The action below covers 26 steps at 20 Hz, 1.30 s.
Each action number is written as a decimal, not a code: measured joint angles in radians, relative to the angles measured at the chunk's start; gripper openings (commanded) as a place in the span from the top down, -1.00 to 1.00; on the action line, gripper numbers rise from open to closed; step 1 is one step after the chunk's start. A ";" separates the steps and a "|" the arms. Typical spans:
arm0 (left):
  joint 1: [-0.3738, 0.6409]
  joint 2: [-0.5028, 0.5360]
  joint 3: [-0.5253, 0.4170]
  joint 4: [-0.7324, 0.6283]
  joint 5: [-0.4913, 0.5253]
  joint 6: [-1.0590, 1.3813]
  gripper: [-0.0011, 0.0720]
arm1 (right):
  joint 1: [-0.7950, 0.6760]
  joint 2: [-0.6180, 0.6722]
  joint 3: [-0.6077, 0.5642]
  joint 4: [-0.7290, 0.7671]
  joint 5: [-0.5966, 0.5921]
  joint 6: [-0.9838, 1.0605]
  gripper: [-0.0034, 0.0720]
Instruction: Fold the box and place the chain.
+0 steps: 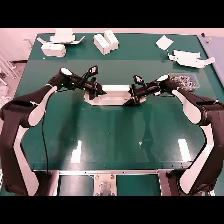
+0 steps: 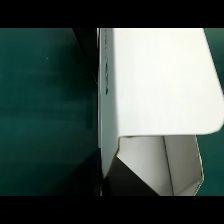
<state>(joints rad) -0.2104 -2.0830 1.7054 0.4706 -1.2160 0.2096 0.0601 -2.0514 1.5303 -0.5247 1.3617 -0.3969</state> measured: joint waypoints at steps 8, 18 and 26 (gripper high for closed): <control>0.000 0.000 0.000 0.000 0.000 0.000 0.91 | 0.000 0.000 0.000 0.000 0.001 0.000 -0.54; 0.000 0.000 0.000 -0.005 0.002 0.001 0.48 | 0.000 0.000 0.000 0.000 0.001 0.000 -0.54; 0.000 0.012 0.002 -0.035 0.006 0.005 -0.24 | 0.000 0.000 0.000 0.000 0.002 -0.002 -0.54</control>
